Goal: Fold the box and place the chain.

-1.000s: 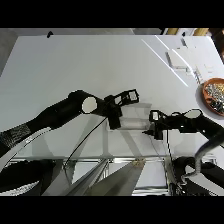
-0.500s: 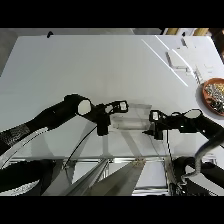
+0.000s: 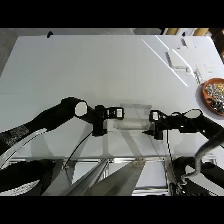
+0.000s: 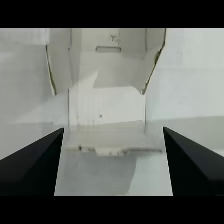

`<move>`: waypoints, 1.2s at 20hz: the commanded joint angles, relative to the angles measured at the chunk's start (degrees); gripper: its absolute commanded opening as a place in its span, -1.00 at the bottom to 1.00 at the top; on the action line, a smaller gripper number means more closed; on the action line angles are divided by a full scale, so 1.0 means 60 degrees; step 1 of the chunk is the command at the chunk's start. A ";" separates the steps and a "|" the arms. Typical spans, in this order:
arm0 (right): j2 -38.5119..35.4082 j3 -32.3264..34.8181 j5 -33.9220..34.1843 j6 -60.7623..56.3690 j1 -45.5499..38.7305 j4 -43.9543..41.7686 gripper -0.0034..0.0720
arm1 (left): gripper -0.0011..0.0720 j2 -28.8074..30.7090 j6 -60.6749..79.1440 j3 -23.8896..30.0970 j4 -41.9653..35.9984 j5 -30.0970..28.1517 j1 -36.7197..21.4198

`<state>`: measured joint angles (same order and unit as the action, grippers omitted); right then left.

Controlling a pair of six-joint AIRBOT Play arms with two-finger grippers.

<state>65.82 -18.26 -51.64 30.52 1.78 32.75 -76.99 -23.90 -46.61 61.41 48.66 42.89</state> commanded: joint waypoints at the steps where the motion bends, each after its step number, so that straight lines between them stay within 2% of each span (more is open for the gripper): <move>1: -0.0004 0.0000 0.0000 -0.0004 0.0000 -0.0004 0.19 | 0.95 0.0007 0.0911 0.0069 -0.0495 -0.0663 0.0138; 4: -0.0004 0.0000 0.0000 -0.0004 0.0000 -0.0004 0.19 | 0.95 0.0007 0.0984 0.0069 -0.0739 -0.0889 0.0273; 7: -0.0004 0.0000 0.0000 -0.0004 0.0000 -0.0004 0.19 | 0.95 0.0095 0.0973 0.0069 -0.0729 -0.0576 0.0299; 10: -0.0004 0.0000 -0.0004 -0.0004 0.0000 -0.0004 0.19 | 0.91 0.0736 0.0911 0.0069 -0.0659 -0.0659 0.0277; 11: -0.0004 0.0000 -0.0004 -0.0004 0.0000 -0.0004 0.19 | 0.68 0.0969 0.0914 0.0051 -0.0667 -0.0856 0.0299; 12: -0.0004 0.0000 0.0000 -0.0004 0.0000 -0.0004 0.19 | 0.55 0.1096 0.0882 -0.0073 -0.0667 -0.0896 0.0310; 17: -0.0004 0.0000 0.0000 -0.0004 0.0000 -0.0004 0.19 | 0.57 0.0270 0.0601 -0.1078 -0.0401 -0.0681 0.0306; 21: -0.0004 0.0000 0.0000 -0.0004 0.0000 -0.0007 0.19 | 0.57 -0.0168 0.0831 -0.1096 0.0000 0.0062 0.0306; 24: -0.0004 0.0000 0.0000 -0.0004 0.0000 -0.0004 0.19 | 0.56 -0.0175 0.0987 -0.1093 -0.0004 0.0182 0.0299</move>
<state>65.82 -18.26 -51.64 30.50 1.78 32.75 -77.38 -19.00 -52.90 60.66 48.07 44.69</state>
